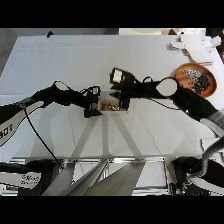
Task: Fold the box and place the chain.
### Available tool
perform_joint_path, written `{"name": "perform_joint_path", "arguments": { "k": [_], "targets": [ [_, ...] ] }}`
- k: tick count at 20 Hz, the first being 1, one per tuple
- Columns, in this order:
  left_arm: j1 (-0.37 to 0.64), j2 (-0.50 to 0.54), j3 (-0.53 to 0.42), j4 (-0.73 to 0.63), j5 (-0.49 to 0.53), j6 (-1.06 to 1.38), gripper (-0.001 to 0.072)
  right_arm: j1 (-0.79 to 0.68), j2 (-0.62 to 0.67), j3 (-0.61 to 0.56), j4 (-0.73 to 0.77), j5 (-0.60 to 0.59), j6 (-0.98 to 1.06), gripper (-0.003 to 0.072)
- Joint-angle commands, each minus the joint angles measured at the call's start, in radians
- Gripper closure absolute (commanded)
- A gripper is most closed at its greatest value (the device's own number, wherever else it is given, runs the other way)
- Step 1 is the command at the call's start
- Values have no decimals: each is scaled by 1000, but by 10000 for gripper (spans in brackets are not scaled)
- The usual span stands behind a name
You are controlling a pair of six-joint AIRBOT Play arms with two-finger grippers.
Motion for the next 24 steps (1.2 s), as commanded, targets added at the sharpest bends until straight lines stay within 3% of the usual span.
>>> {"name": "perform_joint_path", "arguments": {
  "k": [1,4,7,11,17,21,24],
  "targets": [
    [0,0,0,0,0,0,435,-71,-124,232,-138,164,373,462],
    [0,0,0,0,0,0,435,-120,-317,466,-269,401,502,462],
    [0,0,0,0,0,0,435,-138,-463,578,-271,509,563,462],
    [0,0,0,0,0,0,435,-138,-534,578,-206,621,579,456],
    [0,0,0,0,0,0,435,-133,-519,574,-186,768,518,442],
    [0,0,0,0,0,0,435,-106,-431,525,-188,759,470,427],
    [0,0,0,0,0,0,435,-86,-340,399,-234,682,436,424]
  ]
}}
